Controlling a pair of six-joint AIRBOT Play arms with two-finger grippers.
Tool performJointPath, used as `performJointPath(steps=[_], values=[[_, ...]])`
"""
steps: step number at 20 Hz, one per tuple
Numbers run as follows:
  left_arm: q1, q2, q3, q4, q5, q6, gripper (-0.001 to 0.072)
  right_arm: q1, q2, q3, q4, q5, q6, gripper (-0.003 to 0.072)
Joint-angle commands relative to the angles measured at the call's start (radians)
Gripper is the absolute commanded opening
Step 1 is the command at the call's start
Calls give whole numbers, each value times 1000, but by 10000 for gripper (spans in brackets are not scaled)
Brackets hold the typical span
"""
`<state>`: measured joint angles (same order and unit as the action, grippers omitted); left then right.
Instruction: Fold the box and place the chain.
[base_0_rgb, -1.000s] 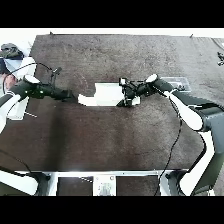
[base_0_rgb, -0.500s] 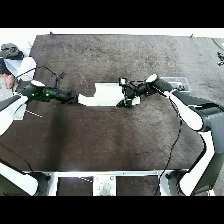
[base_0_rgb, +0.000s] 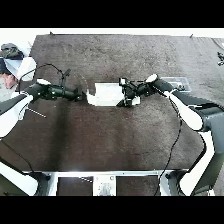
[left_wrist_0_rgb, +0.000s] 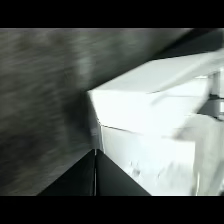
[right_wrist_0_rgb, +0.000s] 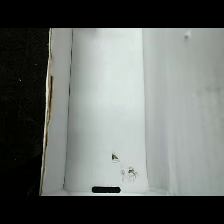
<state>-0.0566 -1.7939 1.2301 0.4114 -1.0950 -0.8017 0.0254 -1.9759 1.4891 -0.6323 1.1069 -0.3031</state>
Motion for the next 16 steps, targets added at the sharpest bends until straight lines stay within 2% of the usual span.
performJointPath(steps=[1, 2, 16], values=[[-3, 1, 31, -36, -68, 18, 223, 0, 1, 0, 0, 0, 0, 323], [-3, 3, 31, -44, -69, 17, 397, 0, 1, 0, 0, 0, 1, 323], [-45, 11, 33, -21, -47, 5, 393, 0, 1, 0, 0, 0, 1, 323]])
